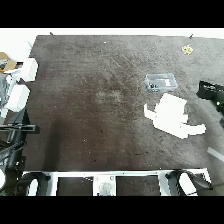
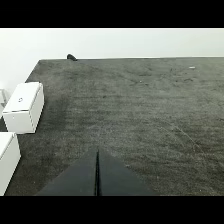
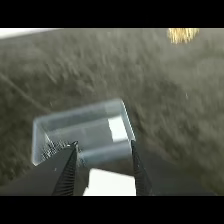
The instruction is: Fold the box and place the chain.
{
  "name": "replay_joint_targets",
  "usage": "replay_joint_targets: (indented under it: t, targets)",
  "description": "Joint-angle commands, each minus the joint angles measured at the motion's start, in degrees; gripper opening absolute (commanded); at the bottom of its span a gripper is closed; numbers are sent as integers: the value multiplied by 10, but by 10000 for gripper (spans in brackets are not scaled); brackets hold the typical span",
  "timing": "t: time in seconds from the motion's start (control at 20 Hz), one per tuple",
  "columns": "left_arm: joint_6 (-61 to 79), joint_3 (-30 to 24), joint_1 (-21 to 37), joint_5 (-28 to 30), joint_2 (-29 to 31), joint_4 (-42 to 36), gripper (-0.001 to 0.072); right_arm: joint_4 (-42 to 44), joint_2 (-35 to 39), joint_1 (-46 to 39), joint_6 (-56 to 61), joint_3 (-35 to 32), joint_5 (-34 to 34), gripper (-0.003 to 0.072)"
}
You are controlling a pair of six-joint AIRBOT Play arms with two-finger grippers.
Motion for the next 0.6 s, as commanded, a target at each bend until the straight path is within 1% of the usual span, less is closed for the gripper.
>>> replay_joint_targets:
  t: [0.0, 0.1, 0.15, 0.2, 0.25, 0.35, 0.55]
  targets:
    - [0, 0, 0, 0, 0, 0, 10, -231, -110, -146, 234, 87, 242, 386]
    - [0, 0, 0, 0, 0, 0, 10, -227, -158, -230, 236, 135, 368, 386]
    - [0, 0, 0, 0, 0, 0, 10, -228, -184, -257, 252, 159, 414, 386]
    - [0, 0, 0, 0, 0, 0, 10, -230, -211, -273, 262, 183, 445, 386]
    - [0, 0, 0, 0, 0, 0, 10, -247, -235, -281, 266, 205, 471, 386]
    - [0, 0, 0, 0, 0, 0, 10, -310, -281, -283, 293, 251, 515, 387]
    - [0, 0, 0, 0, 0, 0, 10, -389, -358, -283, 320, 320, 570, 387]
